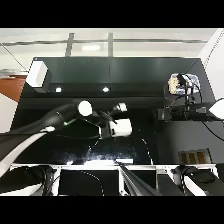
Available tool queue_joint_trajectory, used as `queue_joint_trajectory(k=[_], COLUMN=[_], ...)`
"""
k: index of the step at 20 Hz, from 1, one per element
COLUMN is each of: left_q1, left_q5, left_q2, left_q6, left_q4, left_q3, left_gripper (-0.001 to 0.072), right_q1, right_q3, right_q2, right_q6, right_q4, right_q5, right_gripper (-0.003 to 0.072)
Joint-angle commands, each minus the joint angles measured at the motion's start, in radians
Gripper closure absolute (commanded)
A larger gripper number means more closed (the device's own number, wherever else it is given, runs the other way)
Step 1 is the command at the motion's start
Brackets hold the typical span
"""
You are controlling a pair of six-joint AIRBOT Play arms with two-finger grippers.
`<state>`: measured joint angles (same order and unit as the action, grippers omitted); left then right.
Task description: Fold the box and place the chain.
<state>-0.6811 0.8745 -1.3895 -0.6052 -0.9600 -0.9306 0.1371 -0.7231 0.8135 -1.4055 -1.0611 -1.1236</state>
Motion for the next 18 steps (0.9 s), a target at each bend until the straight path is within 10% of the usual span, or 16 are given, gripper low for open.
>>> queue_joint_trajectory(k=[1, 5, 11, 18], left_q1=[0.183, 0.554, 1.09, 1.184], left_q5=[0.116, 0.253, 0.192, -0.201], left_q2=[0.1, 0.194, 0.187, 0.011], left_q6=[-0.258, -0.386, -0.416, -0.407], left_q4=[-0.152, -0.301, -0.338, -0.338], left_q3=[-0.011, -0.009, -0.009, -0.052], left_gripper=[0.036, 0.0361, 0.0358, 0.0329], right_q1=[0.0, 0.0, 0.0, 0.0], right_q3=[0.0, 0.0, 0.0, 0.0], right_q2=[-0.001, -0.001, -0.001, -0.001], right_q6=[0.0, 0.0, 0.0, 0.021], right_q4=[-0.008, -0.01, -0.01, -0.005], right_q5=[0.006, 0.01, 0.028, 0.028], right_gripper=[0.0655, 0.0655, 0.0655, 0.0655])
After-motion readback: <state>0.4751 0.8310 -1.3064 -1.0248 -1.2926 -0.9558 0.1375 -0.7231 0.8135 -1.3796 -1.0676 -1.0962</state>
